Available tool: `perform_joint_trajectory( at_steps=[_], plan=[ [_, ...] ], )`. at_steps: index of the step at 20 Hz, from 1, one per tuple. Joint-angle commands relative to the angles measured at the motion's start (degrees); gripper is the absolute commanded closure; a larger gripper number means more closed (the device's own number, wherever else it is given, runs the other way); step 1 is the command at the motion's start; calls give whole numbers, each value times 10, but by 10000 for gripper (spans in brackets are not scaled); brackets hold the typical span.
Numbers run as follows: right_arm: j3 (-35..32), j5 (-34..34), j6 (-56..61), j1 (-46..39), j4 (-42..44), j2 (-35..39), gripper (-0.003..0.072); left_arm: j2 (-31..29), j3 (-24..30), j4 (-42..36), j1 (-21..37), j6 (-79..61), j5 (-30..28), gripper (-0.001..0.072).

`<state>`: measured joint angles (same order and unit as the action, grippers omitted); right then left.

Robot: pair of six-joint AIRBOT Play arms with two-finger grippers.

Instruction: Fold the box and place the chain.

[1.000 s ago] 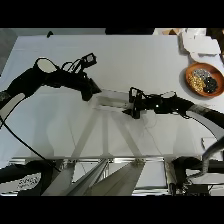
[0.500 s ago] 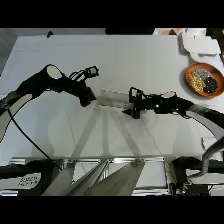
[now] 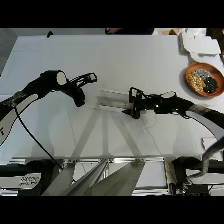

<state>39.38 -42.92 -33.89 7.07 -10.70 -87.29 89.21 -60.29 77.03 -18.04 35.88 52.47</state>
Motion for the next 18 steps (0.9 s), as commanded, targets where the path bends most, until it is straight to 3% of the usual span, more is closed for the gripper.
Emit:
perform_joint_trajectory(
  at_steps=[1,11,12,15,18],
  plan=[
    [0,0,0,0,0,0,233,-3,0,31,-4,16,1,702],
    [0,0,0,0,0,0,233,-58,0,-116,-38,-184,7,695],
    [0,0,0,0,0,0,233,-58,0,-116,-38,-202,9,665],
    [0,0,0,0,0,0,233,-57,1,-127,-36,-241,16,264],
    [0,0,0,0,0,0,233,-41,1,-186,-10,-305,32,242]
  ],
)
